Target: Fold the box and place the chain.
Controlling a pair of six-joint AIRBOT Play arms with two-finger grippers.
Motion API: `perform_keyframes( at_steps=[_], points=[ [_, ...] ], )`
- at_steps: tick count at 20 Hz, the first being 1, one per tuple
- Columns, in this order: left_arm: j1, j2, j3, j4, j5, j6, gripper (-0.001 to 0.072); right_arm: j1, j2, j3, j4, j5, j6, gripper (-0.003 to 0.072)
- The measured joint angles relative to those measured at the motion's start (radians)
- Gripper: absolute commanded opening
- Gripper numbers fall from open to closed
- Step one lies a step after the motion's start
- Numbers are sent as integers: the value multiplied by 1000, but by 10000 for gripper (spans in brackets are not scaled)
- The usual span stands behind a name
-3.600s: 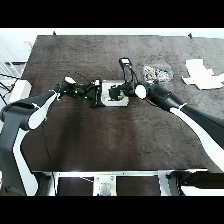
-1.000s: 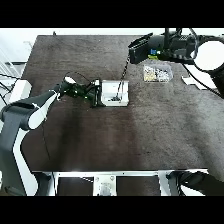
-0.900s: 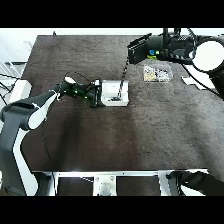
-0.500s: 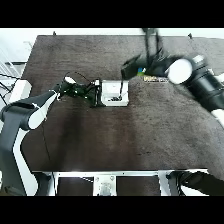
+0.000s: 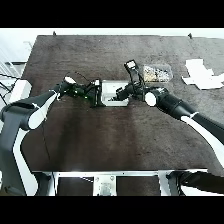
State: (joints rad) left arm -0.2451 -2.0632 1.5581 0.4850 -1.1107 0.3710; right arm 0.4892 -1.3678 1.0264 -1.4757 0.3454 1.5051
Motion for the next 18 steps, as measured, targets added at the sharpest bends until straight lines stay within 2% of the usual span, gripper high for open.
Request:
perform_keyframes(
  at_steps=[3, 5, 9, 13, 18],
  points=[
    [0, 0, 0, 0, 0, 0, 622, -16, 80, -3, -61, -16, 0, 546],
    [0, 0, 0, 0, 0, 0, 622, -59, 134, 2, -88, -39, -17, 417],
    [0, 0, 0, 0, 0, 0, 622, -170, 156, 53, -57, -57, -127, 331],
    [0, 0, 0, 0, 0, 0, 622, -239, 80, 130, 191, 36, -443, 330],
    [0, 0, 0, 0, 0, 0, 622, -340, -82, 261, 595, 274, -864, 327]
  ],
)
